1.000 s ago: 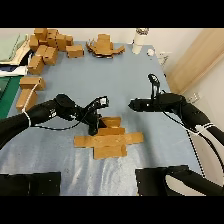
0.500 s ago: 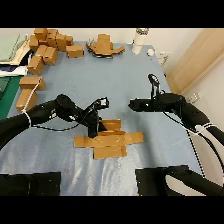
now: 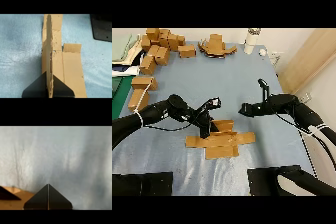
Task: Fold the box.
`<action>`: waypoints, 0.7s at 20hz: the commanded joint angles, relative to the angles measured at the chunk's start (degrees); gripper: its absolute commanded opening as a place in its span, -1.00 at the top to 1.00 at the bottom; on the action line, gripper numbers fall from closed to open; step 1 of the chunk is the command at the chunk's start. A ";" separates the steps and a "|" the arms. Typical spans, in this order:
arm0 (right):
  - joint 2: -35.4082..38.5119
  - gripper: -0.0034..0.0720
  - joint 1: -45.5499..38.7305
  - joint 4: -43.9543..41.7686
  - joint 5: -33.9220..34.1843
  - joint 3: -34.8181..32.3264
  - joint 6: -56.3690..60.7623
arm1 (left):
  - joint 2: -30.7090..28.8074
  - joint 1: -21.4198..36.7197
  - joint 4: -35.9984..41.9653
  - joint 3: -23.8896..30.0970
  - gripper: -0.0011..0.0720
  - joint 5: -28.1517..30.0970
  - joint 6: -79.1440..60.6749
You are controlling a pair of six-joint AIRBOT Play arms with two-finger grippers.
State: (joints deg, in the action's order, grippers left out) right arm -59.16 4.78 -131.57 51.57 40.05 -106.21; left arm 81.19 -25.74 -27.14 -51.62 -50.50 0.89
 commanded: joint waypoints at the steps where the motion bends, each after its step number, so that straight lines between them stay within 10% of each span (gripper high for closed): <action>1: 4.33 0.90 0.02 11.28 9.60 -0.02 16.85 | 0.02 0.00 0.15 0.02 0.94 -0.04 0.04; 6: 15.74 0.90 8.41 28.28 16.59 -0.20 27.58 | 0.02 0.02 0.15 0.02 0.94 -0.04 0.04; 14: 23.19 0.90 46.42 37.53 7.04 -13.62 14.32 | 0.02 0.02 0.15 0.02 0.94 -0.04 0.04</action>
State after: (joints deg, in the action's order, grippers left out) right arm -38.48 37.30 -101.08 63.05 31.64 -91.09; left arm 81.19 -25.74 -26.98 -51.62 -50.57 0.97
